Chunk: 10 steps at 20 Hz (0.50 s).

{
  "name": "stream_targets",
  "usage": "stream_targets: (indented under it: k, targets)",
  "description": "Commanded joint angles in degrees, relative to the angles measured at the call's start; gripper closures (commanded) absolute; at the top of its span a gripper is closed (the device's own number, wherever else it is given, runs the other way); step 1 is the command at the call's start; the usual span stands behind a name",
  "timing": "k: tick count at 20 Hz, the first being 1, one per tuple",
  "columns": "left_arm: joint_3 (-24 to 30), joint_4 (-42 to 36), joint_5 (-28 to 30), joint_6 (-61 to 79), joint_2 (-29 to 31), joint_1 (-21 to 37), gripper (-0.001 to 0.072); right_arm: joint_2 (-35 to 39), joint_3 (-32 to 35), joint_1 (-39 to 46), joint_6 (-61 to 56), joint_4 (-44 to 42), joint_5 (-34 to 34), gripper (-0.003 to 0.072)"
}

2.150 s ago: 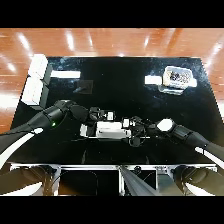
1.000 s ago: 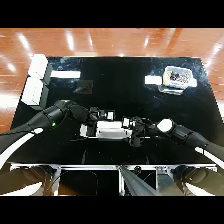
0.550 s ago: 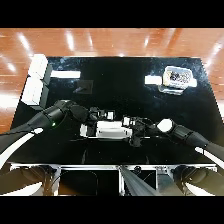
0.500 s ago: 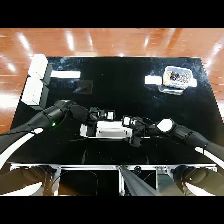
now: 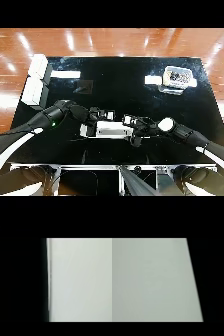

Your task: Fold the box and place the chain.

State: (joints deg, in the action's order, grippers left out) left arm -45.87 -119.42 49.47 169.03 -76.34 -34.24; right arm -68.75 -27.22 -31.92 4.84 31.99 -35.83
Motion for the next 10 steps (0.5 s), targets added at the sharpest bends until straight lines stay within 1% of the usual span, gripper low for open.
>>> stream_targets:
  k: [1, 7, 10]
  targets:
    - [0.0, 0.0, 0.0, 0.0, 0.0, 0.0, 0.0688, 0.0, 0.0, 0.0, -0.1, 0.0, -0.2, 0.0149]
    - [0.0, -0.2, -0.2, 0.0, 0.0, 0.0, 0.0688, 0.0, 0.0, 0.0, -0.1, 0.0, -0.1, 0.0148]
    - [-0.6, -1.1, 0.1, -3.3, 0.0, 0.0, 0.0687, 0.0, 0.0, 0.0, -0.2, 0.0, 0.0, 0.0148]
